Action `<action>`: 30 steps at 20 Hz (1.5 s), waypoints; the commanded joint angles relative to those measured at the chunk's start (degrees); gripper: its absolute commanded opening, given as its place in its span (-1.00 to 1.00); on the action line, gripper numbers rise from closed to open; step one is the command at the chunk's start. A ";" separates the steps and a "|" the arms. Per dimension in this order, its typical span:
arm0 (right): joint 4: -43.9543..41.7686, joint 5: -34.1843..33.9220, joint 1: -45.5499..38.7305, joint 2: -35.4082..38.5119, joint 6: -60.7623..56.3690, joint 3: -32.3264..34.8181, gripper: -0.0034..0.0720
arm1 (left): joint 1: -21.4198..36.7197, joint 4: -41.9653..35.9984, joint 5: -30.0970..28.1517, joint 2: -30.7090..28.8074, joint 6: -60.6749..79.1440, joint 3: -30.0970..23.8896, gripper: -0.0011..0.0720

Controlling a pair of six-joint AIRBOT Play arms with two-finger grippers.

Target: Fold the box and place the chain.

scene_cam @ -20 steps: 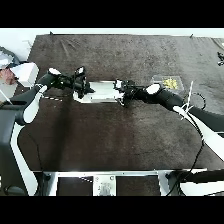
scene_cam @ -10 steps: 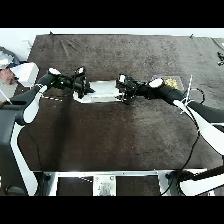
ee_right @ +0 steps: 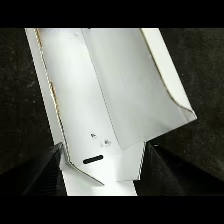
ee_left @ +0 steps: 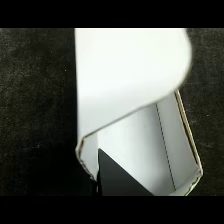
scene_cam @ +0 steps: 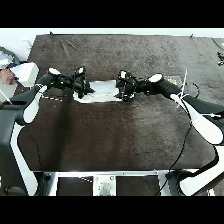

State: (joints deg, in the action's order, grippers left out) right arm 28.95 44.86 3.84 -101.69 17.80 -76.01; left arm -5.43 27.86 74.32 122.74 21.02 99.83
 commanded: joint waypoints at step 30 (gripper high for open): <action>4.39 15.34 -1.18 -15.91 -4.11 -17.27 0.53 | 0.00 0.00 0.02 0.00 0.02 0.04 -0.94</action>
